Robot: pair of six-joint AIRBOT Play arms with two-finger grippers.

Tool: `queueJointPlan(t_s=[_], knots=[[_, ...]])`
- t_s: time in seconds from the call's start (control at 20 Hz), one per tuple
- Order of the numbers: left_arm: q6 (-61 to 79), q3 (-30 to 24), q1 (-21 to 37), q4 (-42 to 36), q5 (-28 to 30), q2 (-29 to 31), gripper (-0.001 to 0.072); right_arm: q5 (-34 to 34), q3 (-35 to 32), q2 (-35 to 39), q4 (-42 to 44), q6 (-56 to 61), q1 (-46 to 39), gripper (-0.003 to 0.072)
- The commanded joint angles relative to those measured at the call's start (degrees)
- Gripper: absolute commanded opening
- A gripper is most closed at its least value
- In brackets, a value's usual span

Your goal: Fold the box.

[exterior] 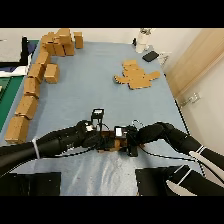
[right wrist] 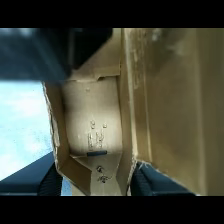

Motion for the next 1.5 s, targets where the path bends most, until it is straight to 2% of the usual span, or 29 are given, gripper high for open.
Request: queueJointPlan(t_s=[0.0, 0.05, 0.1, 0.25, 0.3, 0.6, 0.7, 0.75, 1.15, 1.35, 1.45], knots=[[-2.86, 2.36, -0.59, 2.16, -4.07, -2.16, 0.0401, 0.02, 0.02, 0.04, 0.07, 0.02, 0.04, 0.0510], [-3.74, 2.34, -0.59, 3.17, -4.48, -2.19, 0.0325, 0.02, 0.02, 0.04, 0.07, 0.02, 0.04, 0.0510], [-3.74, 2.36, -0.59, 3.82, -4.52, -2.16, 0.0125, 0.02, 0.02, 0.04, 0.07, 0.02, 0.04, 0.0510], [-3.89, 2.36, -0.59, 4.07, -4.81, -2.16, 0.0102, 0.02, 0.02, 0.04, 0.07, 0.02, 0.04, 0.0510], [-3.89, 2.34, -0.61, 4.22, -5.38, -2.16, 0.0013, 0.02, 0.02, 0.04, 0.07, 0.02, 0.04, 0.0510], [-3.80, 2.36, -0.61, 4.07, -7.41, -2.03, 0.0018, 0.02, 0.02, 0.04, 0.07, 0.02, 0.04, 0.0510], [-3.82, 2.47, -0.59, 3.15, -7.50, -1.90, 0.0487, 0.02, 0.02, 0.04, 0.07, 0.02, 0.04, 0.0510], [-3.85, 2.47, -0.59, 2.86, -7.50, -1.90, 0.0542, 0.02, 0.02, 0.04, 0.07, 0.02, 0.04, 0.0510], [-3.58, 3.10, -0.48, 0.59, -7.56, -1.81, 0.0542, 0.02, 0.02, 0.04, 0.07, 0.02, 0.04, 0.0510], [-1.16, 4.33, -0.39, -1.07, -7.98, 1.75, 0.0542, 0.02, 0.02, 0.04, 0.07, 0.02, 0.04, 0.0510], [-1.01, 4.31, 0.70, -1.07, -10.62, 3.52, 0.0542, 0.02, 0.02, 0.04, 0.07, 0.02, 0.04, 0.0510]])
